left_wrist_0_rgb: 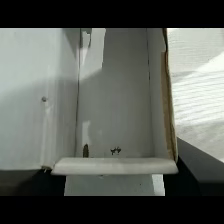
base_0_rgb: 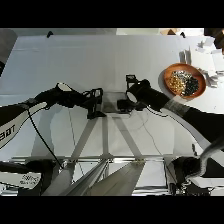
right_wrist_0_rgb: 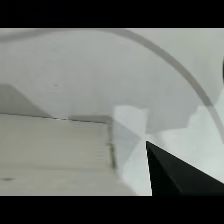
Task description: Fold the box and place the chain.
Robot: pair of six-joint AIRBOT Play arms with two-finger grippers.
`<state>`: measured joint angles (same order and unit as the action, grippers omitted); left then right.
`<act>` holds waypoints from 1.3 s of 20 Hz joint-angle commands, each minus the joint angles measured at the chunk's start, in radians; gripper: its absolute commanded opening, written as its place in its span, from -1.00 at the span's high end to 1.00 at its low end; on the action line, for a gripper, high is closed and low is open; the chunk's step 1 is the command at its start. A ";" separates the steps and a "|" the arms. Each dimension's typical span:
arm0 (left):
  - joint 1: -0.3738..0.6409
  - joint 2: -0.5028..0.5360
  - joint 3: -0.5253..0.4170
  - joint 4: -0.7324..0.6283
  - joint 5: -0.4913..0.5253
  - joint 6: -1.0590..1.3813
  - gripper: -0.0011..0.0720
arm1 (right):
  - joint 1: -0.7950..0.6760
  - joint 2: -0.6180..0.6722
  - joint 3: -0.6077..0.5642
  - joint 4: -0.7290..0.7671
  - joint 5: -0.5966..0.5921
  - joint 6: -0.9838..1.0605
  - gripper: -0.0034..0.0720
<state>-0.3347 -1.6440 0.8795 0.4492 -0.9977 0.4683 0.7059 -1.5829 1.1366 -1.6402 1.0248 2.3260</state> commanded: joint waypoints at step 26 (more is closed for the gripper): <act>0.001 0.000 0.000 0.001 -0.001 0.002 -0.11 | 0.023 0.282 0.010 -0.003 0.027 0.003 -0.56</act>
